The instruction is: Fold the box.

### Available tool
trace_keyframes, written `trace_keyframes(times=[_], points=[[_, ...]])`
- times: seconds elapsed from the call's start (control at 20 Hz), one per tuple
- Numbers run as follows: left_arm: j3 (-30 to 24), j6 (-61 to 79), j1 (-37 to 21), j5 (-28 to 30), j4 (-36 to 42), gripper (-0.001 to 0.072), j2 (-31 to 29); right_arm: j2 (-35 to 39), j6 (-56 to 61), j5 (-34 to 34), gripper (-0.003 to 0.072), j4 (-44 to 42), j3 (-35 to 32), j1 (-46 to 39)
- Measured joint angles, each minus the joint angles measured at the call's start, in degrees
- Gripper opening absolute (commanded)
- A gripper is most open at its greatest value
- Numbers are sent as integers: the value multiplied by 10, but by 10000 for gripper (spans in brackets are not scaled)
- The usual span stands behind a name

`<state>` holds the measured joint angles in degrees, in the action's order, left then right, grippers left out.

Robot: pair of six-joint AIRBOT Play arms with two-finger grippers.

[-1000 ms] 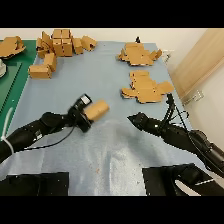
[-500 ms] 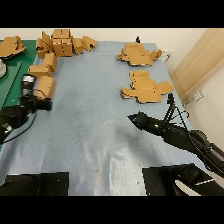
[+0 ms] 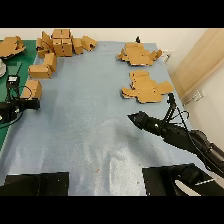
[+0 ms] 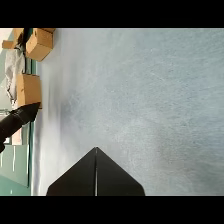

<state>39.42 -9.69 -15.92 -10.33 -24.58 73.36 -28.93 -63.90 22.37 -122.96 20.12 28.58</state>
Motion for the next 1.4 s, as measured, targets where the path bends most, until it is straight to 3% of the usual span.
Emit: trace_keyframes(times=[0.25, 0.3, 0.35, 0.55, 0.75, 0.8, 0.85, 0.9, 1.05, 1.15, 1.25, 1.4], points=[[81, -15, -4, -30, 1, 429, 84, 0, 0, -5, 3, 2, 0, 0], [92, -17, -4, -38, 1, 546, 94, 0, 0, -6, 3, 2, 0, 0], [99, -18, -4, -43, 1, 708, 101, 0, 0, -7, 3, 4, 0, 0], [114, -24, -6, -64, 2, 708, 112, 0, 0, -9, 3, 7, 0, 0], [118, -64, -18, -91, -3, 707, 79, 0, 0, -8, 3, 9, 0, 0], [118, -78, -26, -106, -7, 641, 60, 0, 0, -4, 3, 9, 0, 0], [118, -94, -33, -128, -10, 214, 40, -1, 0, -1, 3, 13, 0, 0], [119, -115, -40, -165, -14, 10, 17, -3, 0, 3, 3, 17, 0, 0], [119, -138, -24, -284, -21, 9, -45, -39, 0, 25, 3, 57, 26, 0], [120, -172, 18, -326, -26, 8, -76, -89, -2, 69, 3, 109, 75, 0], [130, -238, 82, -355, -63, 8, -94, -160, -17, 147, 3, 170, 152, 0], [156, -384, 203, -376, -183, 9, -98, -271, -66, 260, 3, 223, 274, 0]])
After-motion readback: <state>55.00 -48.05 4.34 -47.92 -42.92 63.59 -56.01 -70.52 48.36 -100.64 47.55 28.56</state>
